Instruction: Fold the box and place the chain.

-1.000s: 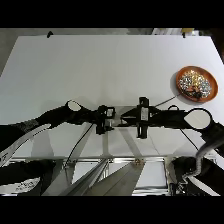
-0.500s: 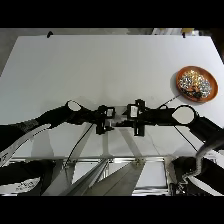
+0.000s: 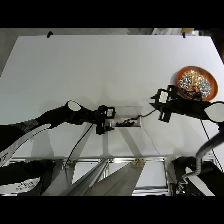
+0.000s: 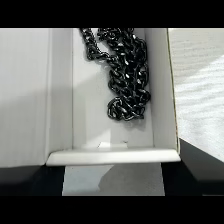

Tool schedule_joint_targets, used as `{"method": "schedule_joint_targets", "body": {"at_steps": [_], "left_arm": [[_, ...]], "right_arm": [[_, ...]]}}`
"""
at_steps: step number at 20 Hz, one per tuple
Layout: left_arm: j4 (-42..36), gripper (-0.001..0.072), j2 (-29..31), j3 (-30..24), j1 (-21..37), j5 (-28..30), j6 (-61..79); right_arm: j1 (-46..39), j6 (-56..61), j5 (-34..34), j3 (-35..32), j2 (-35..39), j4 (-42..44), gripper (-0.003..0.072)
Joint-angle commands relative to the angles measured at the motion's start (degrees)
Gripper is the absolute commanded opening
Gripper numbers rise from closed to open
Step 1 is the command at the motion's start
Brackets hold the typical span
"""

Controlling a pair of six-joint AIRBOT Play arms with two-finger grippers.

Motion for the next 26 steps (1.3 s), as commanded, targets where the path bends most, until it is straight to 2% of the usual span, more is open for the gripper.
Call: {"method": "schedule_joint_targets", "body": {"at_steps": [1, 5, 7, 8, 11, 17, 22, 23, 25, 26], "left_arm": [[0.0, 0.0256, 0.0, 0.0, 0.0, 0.0, 0.0], [0.0, 0.0256, 0.0, 0.0, 0.0, 0.0, 0.0], [0.0, 0.0256, 0.0, 0.0, 0.0, 0.0, 0.0], [0.0, 0.0256, 0.0, 0.0, 0.0, 0.0, 0.0], [0.0, 0.0256, 0.0, 0.0, 0.0, 0.0, 0.0], [0.0, 0.0256, 0.0, 0.0, 0.0, 0.0, 0.0], [0.0, 0.0256, 0.0, 0.0, 0.0, 0.0, 0.0], [0.0, 0.0256, 0.0, 0.0, 0.0, 0.0, 0.0], [0.0, 0.0256, 0.0, 0.0, 0.0, 0.0, 0.0], [0.0, 0.0256, 0.0, 0.0, 0.0, 0.0, 0.0]], "right_arm": [[-5.2, 0.5, 0.0, 0.0, -4.0, -10.4, 0.0175], [-5.2, 0.2, -4.8, 0.0, -11.1, -11.0, 0.0182], [-5.2, -0.6, -4.9, 0.0, -13.7, -11.0, 0.0281], [-5.2, -0.6, -4.9, 0.0, -15.0, -11.0, 0.0303], [-5.2, -0.9, -4.7, 0.0, -19.0, -11.1, 0.0303], [-5.2, -8.6, -4.4, 0.0, -24.7, -10.4, 0.0302], [-5.2, -11.3, -4.8, 0.0, -26.6, -10.1, 0.0293], [-5.2, -11.3, -4.9, 0.0, -26.9, -9.3, 0.0274], [-5.2, -11.2, -4.5, 0.0, -27.4, -7.9, 0.0154], [-5.2, -11.2, -4.1, 0.0, -27.4, -7.6, 0.0137]]}}
